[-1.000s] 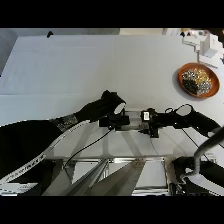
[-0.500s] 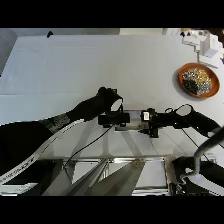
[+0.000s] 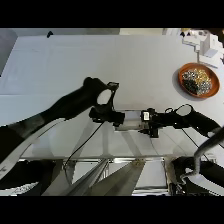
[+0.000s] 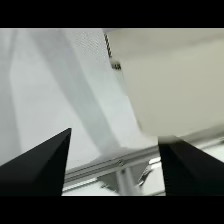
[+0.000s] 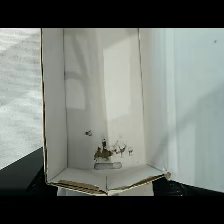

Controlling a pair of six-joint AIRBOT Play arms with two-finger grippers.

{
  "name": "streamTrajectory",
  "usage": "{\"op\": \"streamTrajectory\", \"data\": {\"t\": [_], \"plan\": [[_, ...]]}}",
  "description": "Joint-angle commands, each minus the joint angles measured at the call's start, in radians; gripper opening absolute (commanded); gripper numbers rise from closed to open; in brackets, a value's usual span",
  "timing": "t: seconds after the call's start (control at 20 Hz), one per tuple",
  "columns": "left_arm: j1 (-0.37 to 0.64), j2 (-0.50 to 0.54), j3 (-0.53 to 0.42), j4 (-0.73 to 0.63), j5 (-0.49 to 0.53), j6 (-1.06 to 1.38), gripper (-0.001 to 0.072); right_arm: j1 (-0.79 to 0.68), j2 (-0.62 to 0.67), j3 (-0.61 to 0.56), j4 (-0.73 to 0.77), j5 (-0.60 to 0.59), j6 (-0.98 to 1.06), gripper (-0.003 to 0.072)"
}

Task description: Fold the box and place the chain.

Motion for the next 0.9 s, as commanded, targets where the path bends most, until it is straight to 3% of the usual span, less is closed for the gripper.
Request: {"op": "streamTrajectory", "data": {"t": [0.0, 0.2, 0.35, 0.45, 0.55, 0.65, 0.75, 0.85], "plan": [[0.065, 0.177, -0.050, -0.044, -0.011, 0.470, 0.0704, 0.000, 0.000, 0.000, 0.000, 0.001, 0.000, 0.0339], [0.212, 0.410, -0.268, -0.173, 0.086, 1.210, 0.0700, 0.000, 0.000, 0.000, 0.000, 0.000, 0.000, 0.0340], [0.359, 0.476, -0.493, -0.339, 0.171, 1.685, 0.0700, 0.000, 0.000, 0.000, 0.000, 0.000, 0.000, 0.0340], [0.435, 0.444, -0.617, -0.460, 0.250, 1.956, 0.0700, 0.000, 0.000, 0.000, 0.000, 0.000, 0.000, 0.0339], [0.455, 0.377, -0.700, -0.598, 0.419, 2.159, 0.0701, 0.000, 0.000, 0.000, 0.000, 0.001, 0.000, 0.0339], [0.452, 0.273, -0.706, -0.776, 0.502, 2.265, 0.0702, 0.000, 0.000, 0.000, 0.000, 0.001, 0.000, 0.0340], [0.443, 0.169, -0.706, -0.971, 0.517, 2.435, 0.0702, 0.000, 0.000, 0.000, 0.000, 0.001, 0.000, 0.0340], [0.422, 0.087, -0.706, -1.081, 0.523, 2.600, 0.0702, 0.000, 0.000, 0.000, 0.000, 0.000, 0.000, 0.0340]]}}
